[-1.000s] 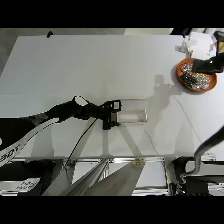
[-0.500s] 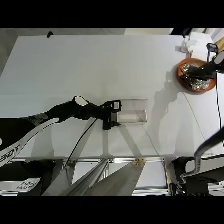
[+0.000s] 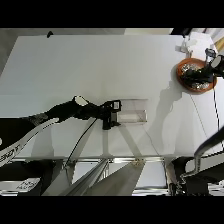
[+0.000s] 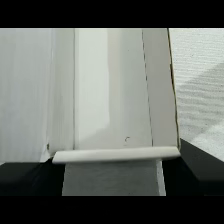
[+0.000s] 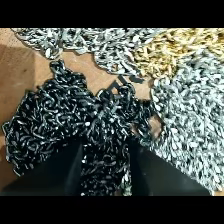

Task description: Fold the box and place the chain.

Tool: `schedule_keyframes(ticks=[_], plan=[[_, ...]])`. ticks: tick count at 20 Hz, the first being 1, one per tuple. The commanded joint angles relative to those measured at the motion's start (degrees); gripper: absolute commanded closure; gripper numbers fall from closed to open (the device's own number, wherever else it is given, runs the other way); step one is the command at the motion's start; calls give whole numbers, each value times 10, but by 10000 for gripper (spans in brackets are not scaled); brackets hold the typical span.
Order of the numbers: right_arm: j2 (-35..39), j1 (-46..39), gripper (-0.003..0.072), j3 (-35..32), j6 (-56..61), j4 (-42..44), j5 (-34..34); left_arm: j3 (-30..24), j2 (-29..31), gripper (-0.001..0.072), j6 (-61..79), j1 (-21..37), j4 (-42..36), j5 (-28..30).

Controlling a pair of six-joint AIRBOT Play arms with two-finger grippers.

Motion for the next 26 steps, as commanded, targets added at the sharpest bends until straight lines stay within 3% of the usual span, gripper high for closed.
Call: schedule_keyframes(ticks=[1, 3, 4, 8, 16, 26], plan=[[-6, 0, 510, 0, -17, 36, -6, 0, 0, 698, 0, 0, 0, 0], [-6, 0, 661, 0, -17, 35, -4, 0, 0, 698, 0, 0, 0, 0], [-3, 0, 669, 0, -17, 33, 2, 0, 0, 698, 0, 0, 0, 0], [38, 0, 670, 0, -48, 31, 21, 0, 0, 698, 0, 0, 0, 0], [204, 0, 670, 0, -122, 39, 91, 0, 0, 698, 0, 0, 0, 0], [414, 0, 670, 0, -233, 216, 247, 0, 0, 698, 0, 0, 0, 0]])
